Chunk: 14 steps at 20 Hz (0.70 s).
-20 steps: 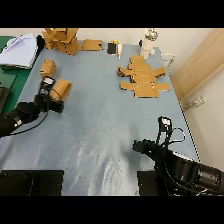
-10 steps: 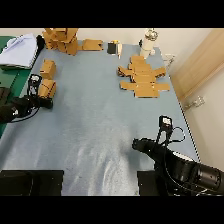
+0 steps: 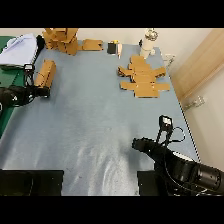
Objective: Fold the box.
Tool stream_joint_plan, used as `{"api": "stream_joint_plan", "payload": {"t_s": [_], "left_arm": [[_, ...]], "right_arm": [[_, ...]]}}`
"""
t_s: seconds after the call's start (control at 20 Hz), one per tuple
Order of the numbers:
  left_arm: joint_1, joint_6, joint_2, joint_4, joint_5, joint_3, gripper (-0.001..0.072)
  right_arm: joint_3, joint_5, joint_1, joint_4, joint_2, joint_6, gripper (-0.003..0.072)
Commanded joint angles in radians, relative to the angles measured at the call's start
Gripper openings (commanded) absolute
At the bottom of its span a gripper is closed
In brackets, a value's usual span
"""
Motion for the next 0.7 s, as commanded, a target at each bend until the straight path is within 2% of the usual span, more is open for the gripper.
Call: {"api": "stream_joint_plan", "payload": {"t_s": [0.0,0.15,0.25,0.35,0.55,0.65], "left_arm": [[0.013,-0.025,-0.054,0.023,-0.043,0.077,0.0419],[0.017,-0.046,-0.083,0.035,-0.054,0.125,0.0419],[0.017,-0.109,-0.103,0.099,-0.088,0.156,0.0419],[0.017,-0.300,-0.134,0.314,-0.159,0.199,0.0418],[0.017,-0.822,-0.203,0.890,-0.354,0.328,0.0419],[0.016,-0.944,-0.232,0.998,-0.452,0.397,0.0419]], "right_arm": [[0.000,0.001,0.000,-0.005,0.001,0.002,0.0003],[0.000,0.002,0.000,-0.011,0.001,0.003,0.0003],[0.000,0.002,0.000,-0.016,0.001,0.019,0.0004],[0.000,0.002,0.000,-0.025,0.001,0.029,0.0003],[0.000,0.002,0.000,-0.028,0.001,0.028,0.0003],[0.000,0.002,0.000,-0.029,0.001,0.028,0.0004]]}}
